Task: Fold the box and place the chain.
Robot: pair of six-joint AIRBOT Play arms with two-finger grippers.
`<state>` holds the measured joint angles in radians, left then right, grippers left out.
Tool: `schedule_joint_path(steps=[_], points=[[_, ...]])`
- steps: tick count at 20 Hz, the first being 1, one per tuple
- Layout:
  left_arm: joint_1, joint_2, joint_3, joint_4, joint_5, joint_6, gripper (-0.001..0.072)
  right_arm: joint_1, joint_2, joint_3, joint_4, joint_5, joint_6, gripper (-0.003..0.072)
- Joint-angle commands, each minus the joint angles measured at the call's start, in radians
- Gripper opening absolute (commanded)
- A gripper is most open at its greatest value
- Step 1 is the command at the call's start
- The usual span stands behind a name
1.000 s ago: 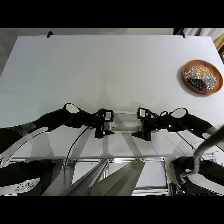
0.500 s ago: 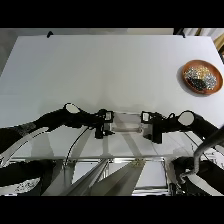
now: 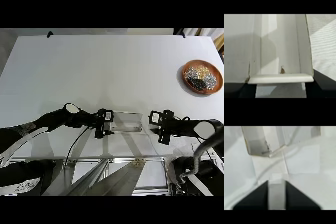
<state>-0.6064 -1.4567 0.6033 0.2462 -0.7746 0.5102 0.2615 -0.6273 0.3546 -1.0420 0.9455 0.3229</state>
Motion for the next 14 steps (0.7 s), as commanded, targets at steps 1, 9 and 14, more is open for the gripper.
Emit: schedule_joint_path(steps=[1,9,14], points=[[0.000,0.001,0.001,0.001,0.000,0.002,0.0274,0.000,0.057,0.000,0.274,0.034,-0.009,0.0015],[0.000,0.001,0.001,0.001,0.000,0.002,0.0274,0.000,-0.259,0.000,0.650,-0.269,-0.113,0.0014],[0.000,0.001,0.001,0.001,0.000,0.002,0.0274,0.000,-0.410,0.000,0.653,-0.336,-0.032,0.0015]])
